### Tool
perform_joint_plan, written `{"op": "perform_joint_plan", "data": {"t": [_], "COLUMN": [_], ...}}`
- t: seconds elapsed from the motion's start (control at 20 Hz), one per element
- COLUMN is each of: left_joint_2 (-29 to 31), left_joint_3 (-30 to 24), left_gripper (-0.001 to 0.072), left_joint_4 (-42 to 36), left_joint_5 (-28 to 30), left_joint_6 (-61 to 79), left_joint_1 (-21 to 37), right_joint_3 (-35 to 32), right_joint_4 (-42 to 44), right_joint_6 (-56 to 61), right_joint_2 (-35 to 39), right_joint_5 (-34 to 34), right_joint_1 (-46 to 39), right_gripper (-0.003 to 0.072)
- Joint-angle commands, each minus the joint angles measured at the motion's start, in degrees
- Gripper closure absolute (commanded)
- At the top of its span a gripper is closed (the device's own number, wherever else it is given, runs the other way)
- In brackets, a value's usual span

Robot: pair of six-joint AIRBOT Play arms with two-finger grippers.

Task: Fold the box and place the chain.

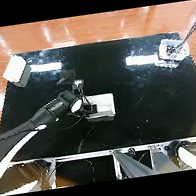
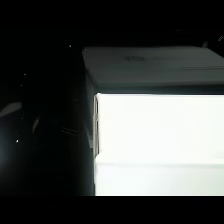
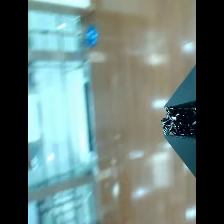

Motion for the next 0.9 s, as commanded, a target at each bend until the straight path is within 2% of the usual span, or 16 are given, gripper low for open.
{"op": "perform_joint_plan", "data": {"t": [0.0, 0.25, 0.85], "left_joint_2": [0.0, 0.0, 0.0], "left_joint_3": [0.0, 0.0, 0.0], "left_gripper": [0.0688, 0.0688, 0.0688], "left_joint_4": [0.1, 0.1, 0.1], "left_joint_5": [0.4, 0.9, 0.7], "left_joint_6": [0.0, 0.0, 0.0], "left_joint_1": [0.0, 0.0, 0.0], "right_joint_3": [0.0, 0.0, -0.1], "right_joint_4": [2.6, 11.7, 13.7], "right_joint_6": [-0.7, -2.3, -4.3], "right_joint_2": [6.2, 8.7, 6.4], "right_joint_5": [4.5, 8.5, -0.6], "right_joint_1": [5.4, 15.2, 37.2], "right_gripper": [0.0649, 0.0648, 0.0647]}}
